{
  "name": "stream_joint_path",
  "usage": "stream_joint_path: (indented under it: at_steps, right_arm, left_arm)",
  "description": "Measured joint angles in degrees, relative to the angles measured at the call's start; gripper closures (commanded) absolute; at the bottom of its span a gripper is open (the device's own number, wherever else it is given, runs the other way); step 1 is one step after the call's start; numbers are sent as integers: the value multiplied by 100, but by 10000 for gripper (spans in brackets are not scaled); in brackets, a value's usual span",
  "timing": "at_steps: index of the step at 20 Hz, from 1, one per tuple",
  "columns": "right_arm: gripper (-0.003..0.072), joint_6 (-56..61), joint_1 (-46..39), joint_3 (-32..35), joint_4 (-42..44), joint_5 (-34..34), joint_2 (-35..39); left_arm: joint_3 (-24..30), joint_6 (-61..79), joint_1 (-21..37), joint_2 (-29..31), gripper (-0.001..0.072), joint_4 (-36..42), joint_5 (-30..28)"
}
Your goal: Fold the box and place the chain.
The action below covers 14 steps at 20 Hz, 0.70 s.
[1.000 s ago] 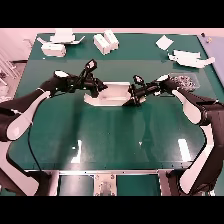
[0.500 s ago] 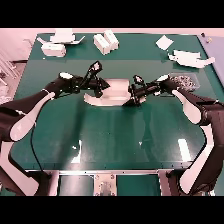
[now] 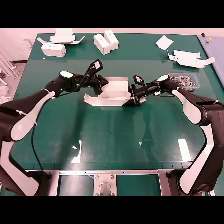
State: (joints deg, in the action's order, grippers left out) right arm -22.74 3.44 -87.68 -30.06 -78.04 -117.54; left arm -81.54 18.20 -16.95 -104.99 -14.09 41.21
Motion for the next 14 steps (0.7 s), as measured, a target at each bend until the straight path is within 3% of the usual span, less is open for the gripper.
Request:
stream_joint_path:
  at_steps: [6,14]
  right_arm:
    - [139,-2,0,0,0,-4,0]
    - [139,-2,0,0,-7,-11,0]
  left_arm:
    - [15,31,0,-168,688,-107,-249]
    - [24,31,-20,-284,688,-192,-26]
